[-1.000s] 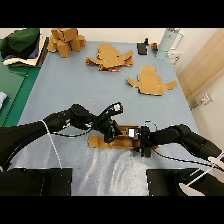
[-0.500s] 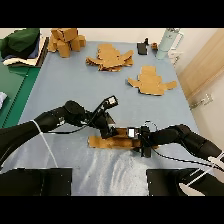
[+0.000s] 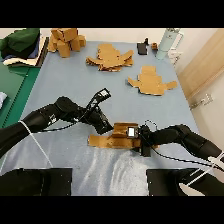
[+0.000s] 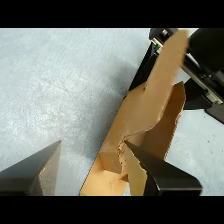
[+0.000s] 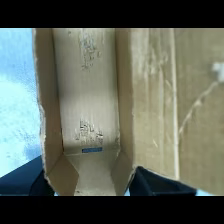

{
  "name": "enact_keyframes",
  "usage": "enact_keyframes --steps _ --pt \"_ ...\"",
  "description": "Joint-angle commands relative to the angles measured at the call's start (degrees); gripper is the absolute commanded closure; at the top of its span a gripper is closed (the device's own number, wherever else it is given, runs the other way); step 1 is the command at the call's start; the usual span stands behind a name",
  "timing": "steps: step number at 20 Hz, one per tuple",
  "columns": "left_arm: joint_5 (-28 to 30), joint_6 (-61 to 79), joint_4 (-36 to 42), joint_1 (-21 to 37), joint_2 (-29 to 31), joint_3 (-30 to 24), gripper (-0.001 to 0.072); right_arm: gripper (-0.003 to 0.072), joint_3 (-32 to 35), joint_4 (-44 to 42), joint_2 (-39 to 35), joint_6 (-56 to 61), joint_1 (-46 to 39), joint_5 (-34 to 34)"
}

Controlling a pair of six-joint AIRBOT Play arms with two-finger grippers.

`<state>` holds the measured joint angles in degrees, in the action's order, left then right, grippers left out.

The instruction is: Fold the box.

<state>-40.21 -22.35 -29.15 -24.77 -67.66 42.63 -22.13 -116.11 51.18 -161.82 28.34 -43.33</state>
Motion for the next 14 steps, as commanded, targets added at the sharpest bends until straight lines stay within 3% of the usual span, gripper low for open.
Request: enact_keyframes --steps 1,14 --pt "0.09 -1.29 -0.87 0.15 0.26 0.04 0.0112 0.0074 -0.04 -0.31 -0.07 0.02 0.0 0.22" --pt "0.15 -1.27 -0.9 0.17 0.26 0.04 0.0113 0.0089 -0.04 -1.16 0.0 0.02 0.0 1.09"
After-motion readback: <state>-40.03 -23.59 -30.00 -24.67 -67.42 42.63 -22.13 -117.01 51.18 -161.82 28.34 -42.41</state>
